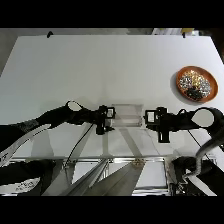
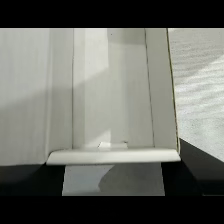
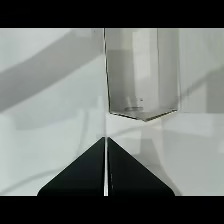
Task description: Fold the box and place the chain.
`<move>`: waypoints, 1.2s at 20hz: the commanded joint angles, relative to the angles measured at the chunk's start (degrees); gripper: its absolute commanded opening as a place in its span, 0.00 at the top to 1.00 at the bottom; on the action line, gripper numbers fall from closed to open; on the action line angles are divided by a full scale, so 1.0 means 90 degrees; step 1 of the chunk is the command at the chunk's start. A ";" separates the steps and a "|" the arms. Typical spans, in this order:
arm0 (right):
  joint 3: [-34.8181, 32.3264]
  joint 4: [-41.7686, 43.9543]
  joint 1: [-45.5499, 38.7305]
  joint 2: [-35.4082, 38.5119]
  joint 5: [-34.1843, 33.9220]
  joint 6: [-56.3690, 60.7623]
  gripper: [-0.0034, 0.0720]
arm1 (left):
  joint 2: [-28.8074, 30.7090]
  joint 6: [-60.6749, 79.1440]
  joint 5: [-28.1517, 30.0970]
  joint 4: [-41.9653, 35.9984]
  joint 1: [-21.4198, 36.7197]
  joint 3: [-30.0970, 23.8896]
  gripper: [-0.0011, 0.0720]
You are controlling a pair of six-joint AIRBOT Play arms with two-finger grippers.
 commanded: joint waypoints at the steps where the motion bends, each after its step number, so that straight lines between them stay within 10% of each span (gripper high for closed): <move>1: 0.0002 -0.0260 0.0000 -0.0126 -0.0452 -0.1064 0.88 | 0.0000 -0.0002 -0.0005 0.0000 0.0000 -0.0002 0.63; 3: 0.0002 -0.0260 0.0000 -0.0406 -0.0877 -0.1083 0.46 | 0.0000 0.0000 -0.0007 -0.0002 0.0000 -0.0002 0.63; 4: 0.0002 -0.0248 -0.0056 -0.0595 -0.1083 -0.1086 0.43 | 0.0000 0.0000 -0.0005 0.0000 0.0000 -0.0002 0.63; 24: -0.0245 0.2057 -0.0151 -0.2008 -0.1355 -0.2198 0.76 | 0.0000 0.0000 -0.0007 0.0000 0.0000 -0.0002 0.63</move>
